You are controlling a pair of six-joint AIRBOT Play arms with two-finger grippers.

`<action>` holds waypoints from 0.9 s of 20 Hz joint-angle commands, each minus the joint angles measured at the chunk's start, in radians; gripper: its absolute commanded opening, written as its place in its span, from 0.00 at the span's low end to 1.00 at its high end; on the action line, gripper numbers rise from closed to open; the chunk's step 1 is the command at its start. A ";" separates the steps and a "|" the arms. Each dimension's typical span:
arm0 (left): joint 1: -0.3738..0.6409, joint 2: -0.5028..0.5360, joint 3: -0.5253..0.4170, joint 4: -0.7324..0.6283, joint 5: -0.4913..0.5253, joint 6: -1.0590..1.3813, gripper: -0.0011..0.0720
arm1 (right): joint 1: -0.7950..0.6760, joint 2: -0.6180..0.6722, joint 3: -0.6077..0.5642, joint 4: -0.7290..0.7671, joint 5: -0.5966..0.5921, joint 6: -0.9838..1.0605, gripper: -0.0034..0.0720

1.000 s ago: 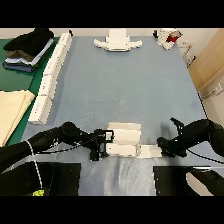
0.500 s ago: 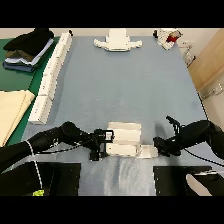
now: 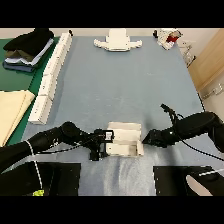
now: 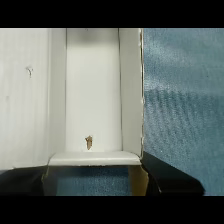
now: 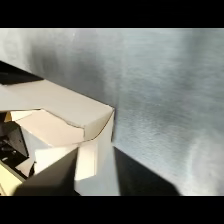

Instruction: Fold the box.

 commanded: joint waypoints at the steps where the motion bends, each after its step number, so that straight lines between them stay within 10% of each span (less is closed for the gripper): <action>1: 0.000 0.000 0.000 0.000 0.000 0.000 0.50 | 0.076 -0.001 0.010 -0.012 0.034 -0.005 0.65; 12: 0.000 0.000 0.000 0.000 0.000 0.000 0.50 | 0.336 -0.067 -0.008 -0.047 0.295 0.078 0.57; 18: 0.000 0.000 0.000 0.000 0.000 0.000 0.50 | 0.590 -0.156 0.132 -0.529 0.272 0.598 0.54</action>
